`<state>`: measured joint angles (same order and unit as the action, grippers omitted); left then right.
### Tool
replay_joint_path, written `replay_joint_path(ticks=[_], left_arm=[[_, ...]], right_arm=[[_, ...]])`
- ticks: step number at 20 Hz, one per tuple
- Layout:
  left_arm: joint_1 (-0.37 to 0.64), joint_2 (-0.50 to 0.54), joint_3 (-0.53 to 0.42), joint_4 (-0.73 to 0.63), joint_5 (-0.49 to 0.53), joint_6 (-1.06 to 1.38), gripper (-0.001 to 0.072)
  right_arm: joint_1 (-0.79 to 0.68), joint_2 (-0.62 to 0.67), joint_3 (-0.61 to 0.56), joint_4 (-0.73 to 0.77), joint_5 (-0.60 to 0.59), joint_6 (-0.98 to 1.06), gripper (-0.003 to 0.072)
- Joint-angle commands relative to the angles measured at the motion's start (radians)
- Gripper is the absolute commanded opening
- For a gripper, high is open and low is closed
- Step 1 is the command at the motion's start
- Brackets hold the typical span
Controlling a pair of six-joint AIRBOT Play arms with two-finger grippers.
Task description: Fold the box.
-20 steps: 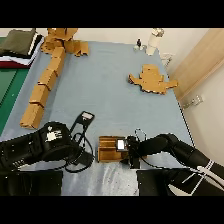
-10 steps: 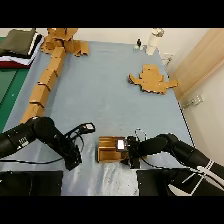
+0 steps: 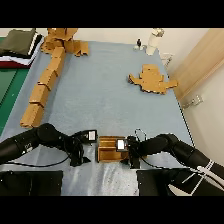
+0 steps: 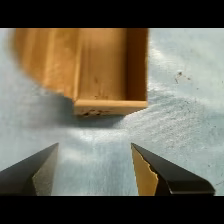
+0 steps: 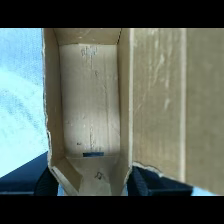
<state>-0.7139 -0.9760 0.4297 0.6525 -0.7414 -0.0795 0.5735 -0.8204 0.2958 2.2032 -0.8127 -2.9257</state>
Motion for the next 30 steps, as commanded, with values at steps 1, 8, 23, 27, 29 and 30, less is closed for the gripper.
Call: replay_joint_path(ticks=[1,8,23,27,29,30], left_arm=[[-0.095,-0.029,-0.004,-0.026,0.088,0.062,0.0696],[-0.162,-0.078,-0.003,-0.100,0.214,0.063,0.0696],[-0.184,-0.114,0.005,-0.134,0.222,0.064,0.0695],[-0.219,-0.154,0.024,-0.134,0.261,0.064,0.0695],[-0.223,-0.162,0.025,-0.134,0.269,0.064,0.0695],[-0.223,-0.164,0.025,-0.134,0.269,0.064,0.0695]], right_arm=[[0.000,0.001,0.000,0.000,0.000,0.000,0.0505],[0.000,0.001,0.000,0.000,0.000,0.000,0.0505],[0.000,0.001,0.000,0.000,0.000,0.000,0.0505],[0.000,0.001,0.000,0.000,0.000,0.000,0.0505],[0.000,0.001,0.000,0.000,0.000,0.000,0.0505],[0.000,0.001,0.000,0.000,0.000,0.000,0.0505]])
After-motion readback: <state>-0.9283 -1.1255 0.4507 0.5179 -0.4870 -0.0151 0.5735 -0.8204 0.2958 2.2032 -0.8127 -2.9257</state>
